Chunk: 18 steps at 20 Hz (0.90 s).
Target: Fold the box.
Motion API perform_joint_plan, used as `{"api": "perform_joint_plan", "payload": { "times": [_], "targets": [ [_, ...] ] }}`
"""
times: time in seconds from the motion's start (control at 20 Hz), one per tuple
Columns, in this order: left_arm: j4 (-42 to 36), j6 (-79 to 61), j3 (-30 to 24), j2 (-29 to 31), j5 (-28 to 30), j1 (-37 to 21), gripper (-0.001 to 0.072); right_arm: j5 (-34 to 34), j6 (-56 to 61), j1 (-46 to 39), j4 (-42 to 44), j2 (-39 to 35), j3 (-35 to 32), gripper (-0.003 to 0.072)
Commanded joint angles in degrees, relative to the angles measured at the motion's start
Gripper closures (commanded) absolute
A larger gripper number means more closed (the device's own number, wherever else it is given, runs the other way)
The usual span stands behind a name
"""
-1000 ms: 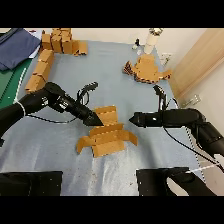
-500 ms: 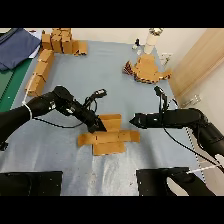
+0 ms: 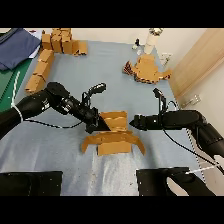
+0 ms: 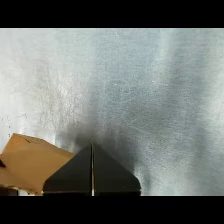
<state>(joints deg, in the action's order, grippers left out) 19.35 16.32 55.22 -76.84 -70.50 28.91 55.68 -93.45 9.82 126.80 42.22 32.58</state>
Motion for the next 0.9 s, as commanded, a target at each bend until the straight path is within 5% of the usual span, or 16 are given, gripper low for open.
{"api": "perform_joint_plan", "payload": {
  "times": [0.0,0.55,0.85],
  "targets": [
    [1.44,1.33,0.0,-2.95,0.37,-0.52,0.0697,-0.44,0.02,-0.04,-0.09,-0.02,-0.07,0.0681],
    [3.65,2.78,0.02,-9.18,2.71,-1.14,0.0697,-0.17,0.02,-0.04,-0.17,-0.02,-0.07,0.0681],
    [5.11,3.28,0.02,-9.77,4.46,-6.6,0.0697,-0.11,0.02,-0.04,-0.17,-0.02,-0.07,0.0681]
  ]
}}
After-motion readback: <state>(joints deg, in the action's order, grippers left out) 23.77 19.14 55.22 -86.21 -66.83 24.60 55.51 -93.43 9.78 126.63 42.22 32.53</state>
